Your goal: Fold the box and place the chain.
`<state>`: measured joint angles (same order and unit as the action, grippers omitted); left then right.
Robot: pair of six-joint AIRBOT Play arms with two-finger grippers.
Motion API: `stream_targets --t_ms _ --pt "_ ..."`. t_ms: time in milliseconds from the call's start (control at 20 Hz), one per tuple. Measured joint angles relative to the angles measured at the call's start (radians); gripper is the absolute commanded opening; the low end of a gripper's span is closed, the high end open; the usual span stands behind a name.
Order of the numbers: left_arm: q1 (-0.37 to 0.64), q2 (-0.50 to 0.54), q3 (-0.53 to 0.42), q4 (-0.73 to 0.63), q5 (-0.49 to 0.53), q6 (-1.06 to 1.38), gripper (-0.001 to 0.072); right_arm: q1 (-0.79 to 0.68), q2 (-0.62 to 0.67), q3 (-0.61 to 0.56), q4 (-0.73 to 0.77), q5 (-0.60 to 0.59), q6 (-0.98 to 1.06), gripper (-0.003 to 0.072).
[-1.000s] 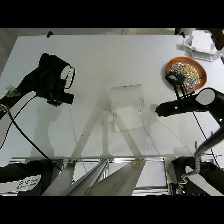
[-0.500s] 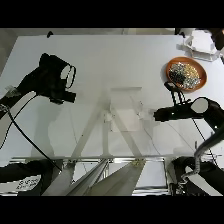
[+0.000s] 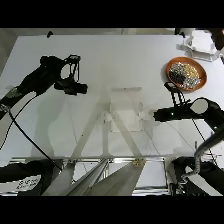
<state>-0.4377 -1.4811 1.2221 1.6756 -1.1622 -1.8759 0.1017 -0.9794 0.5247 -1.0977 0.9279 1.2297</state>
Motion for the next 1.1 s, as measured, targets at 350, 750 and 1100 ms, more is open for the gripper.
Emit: stream_targets --t_ms 350,750,1100 --pt "0.001 -0.003 0.0 -0.188 0.171 0.345 0.0154 0.0 0.0 0.0 0.0 0.001 0.0 0.0016" --pt "0.001 -0.075 0.0 -0.7 0.071 1.081 0.0632 0.0 0.0 0.0 0.003 0.018 -0.003 0.0016" --pt "0.002 -0.172 0.0 -0.934 -0.026 1.299 0.0629 0.0 0.0 0.0 0.003 0.026 -0.007 0.0016"
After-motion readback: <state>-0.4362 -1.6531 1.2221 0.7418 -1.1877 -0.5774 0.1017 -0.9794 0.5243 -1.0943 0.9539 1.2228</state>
